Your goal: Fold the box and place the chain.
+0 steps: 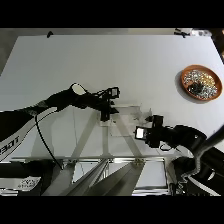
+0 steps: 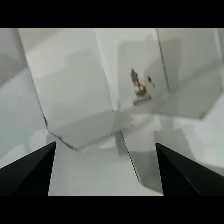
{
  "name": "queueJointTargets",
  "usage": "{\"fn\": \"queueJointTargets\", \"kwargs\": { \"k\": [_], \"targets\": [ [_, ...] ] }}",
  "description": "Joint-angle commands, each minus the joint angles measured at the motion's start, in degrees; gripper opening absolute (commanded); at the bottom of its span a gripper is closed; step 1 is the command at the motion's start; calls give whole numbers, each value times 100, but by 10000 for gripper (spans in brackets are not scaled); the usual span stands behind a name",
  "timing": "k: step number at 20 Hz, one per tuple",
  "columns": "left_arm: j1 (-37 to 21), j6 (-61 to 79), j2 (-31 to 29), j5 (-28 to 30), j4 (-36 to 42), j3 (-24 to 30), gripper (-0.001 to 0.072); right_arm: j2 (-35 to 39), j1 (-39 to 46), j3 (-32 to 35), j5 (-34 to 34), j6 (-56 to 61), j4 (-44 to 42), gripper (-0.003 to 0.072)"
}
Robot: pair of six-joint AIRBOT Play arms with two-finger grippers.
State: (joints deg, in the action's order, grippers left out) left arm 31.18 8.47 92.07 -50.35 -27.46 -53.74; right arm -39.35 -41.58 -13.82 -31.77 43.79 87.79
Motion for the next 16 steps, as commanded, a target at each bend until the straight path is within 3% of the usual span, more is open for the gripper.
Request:
{"fn": "queueJointTargets", "kwargs": {
  "k": [1, 10, 16],
  "targets": [
    [0, 11, 4, -2, -4, 2, 13, -337, -393, 122, 518, -442, -120, 713],
    [0, 11, 4, -2, -4, 2, 13, -260, -417, 98, 1150, -522, -516, 706],
    [0, 11, 4, -2, -4, 2, 13, 4, -48, 96, 1169, -538, -756, 705]
  ]
}}
